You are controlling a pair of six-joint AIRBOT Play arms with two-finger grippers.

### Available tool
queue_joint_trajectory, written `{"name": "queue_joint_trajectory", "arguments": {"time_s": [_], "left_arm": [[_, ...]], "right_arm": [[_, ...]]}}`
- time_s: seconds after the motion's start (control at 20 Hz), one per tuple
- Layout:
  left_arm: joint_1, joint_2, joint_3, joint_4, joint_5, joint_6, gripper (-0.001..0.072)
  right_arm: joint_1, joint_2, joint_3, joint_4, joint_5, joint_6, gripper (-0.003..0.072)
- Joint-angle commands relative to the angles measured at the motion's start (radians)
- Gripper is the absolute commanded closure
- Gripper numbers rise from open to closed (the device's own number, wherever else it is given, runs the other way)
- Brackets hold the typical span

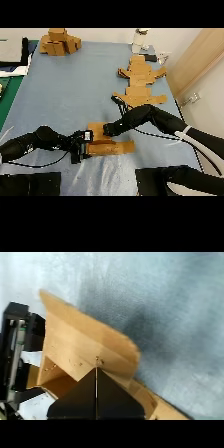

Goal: Fold the box.

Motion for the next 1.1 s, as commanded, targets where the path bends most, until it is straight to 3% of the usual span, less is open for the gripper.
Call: {"name": "queue_joint_trajectory", "arguments": {"time_s": [0.0,0.5,0.75,0.95,1.0,1.05], "left_arm": [[0.000,0.001,0.000,0.000,-0.002,0.000,0.0189],[0.000,0.001,0.000,0.000,-0.002,0.000,0.0189],[-0.001,0.001,0.000,0.000,-0.002,0.000,0.0190],[0.000,0.001,0.000,0.000,-0.002,0.000,0.0189],[0.000,0.001,0.000,0.000,-0.002,0.000,0.0189],[0.000,0.001,0.000,0.000,-0.002,0.000,0.0189]], "right_arm": [[0.017,-0.074,0.011,-0.007,0.007,-0.095,0.0683],[0.021,-0.053,0.024,-0.037,0.006,-0.161,0.0683],[0.021,0.162,0.070,-0.287,-0.049,-0.098,0.0683],[0.024,0.375,0.031,-0.338,-0.231,-0.162,0.0682],[0.031,0.410,0.001,-0.326,-0.285,-0.223,0.0625],[0.041,0.438,-0.037,-0.319,-0.320,-0.258,0.0435]]}}
